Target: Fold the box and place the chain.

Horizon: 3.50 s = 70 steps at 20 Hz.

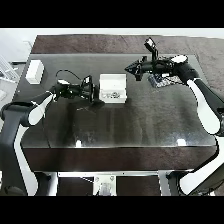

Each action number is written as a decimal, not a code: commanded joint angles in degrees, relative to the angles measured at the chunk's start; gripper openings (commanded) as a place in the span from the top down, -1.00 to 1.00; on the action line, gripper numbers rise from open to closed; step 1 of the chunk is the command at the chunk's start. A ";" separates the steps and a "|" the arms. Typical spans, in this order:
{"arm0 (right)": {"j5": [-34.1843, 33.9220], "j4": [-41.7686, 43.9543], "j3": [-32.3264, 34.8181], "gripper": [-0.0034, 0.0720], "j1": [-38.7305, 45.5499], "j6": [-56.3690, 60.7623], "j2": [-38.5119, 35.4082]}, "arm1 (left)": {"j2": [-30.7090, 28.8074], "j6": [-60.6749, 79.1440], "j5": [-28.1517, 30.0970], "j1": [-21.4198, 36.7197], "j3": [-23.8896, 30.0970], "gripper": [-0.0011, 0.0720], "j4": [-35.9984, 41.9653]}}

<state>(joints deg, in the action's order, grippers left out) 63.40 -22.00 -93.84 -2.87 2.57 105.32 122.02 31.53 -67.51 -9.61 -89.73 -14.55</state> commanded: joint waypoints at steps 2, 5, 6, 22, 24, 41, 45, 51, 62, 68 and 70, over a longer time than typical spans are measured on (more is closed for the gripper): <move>7.67 -4.50 -0.50 0.80 -0.52 4.04 0.63 | -0.02 0.00 0.00 -0.02 0.02 -0.35 0.00; 11.21 -6.34 -0.57 0.80 -1.14 4.96 0.63 | -0.02 0.00 0.00 -0.02 0.02 -0.35 0.00; 12.17 -6.40 -0.63 0.80 -1.49 4.96 0.63 | -0.02 0.02 -0.02 -0.02 0.02 -0.35 0.00; 3.65 -6.54 -7.52 0.80 -2.93 -0.20 2.95 | -0.02 0.00 0.00 -0.02 0.02 -0.35 0.00; 3.72 -6.67 -7.52 0.81 -3.50 0.02 4.11 | -0.02 0.00 0.00 -0.02 0.02 -0.35 0.00; 20.96 -9.53 -7.58 0.51 -5.25 6.62 5.20 | -0.02 0.00 0.00 -0.02 0.02 -0.35 0.00; 20.87 -9.62 -7.54 0.34 -5.53 6.88 5.25 | -0.02 0.02 0.00 -0.02 0.02 -0.35 0.00; 19.10 -9.60 -7.17 0.34 -5.68 6.64 6.43 | -0.02 0.02 0.00 -0.02 0.02 -0.35 0.00; 17.81 -10.23 -7.17 -0.16 -6.14 5.99 6.86 | -0.02 0.02 0.00 -0.02 0.02 -0.35 0.00; 14.69 -13.00 -7.15 -0.15 -7.34 4.68 7.48 | -0.02 0.02 0.00 -0.02 0.02 -0.35 0.00; 14.01 -12.98 -7.17 0.01 -7.37 3.82 7.48 | -0.02 0.00 0.00 -0.02 0.02 -0.35 0.00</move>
<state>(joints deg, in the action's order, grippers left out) 79.00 -34.24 -101.01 -9.98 7.49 112.66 122.02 31.53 -67.53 -9.63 -89.73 -14.52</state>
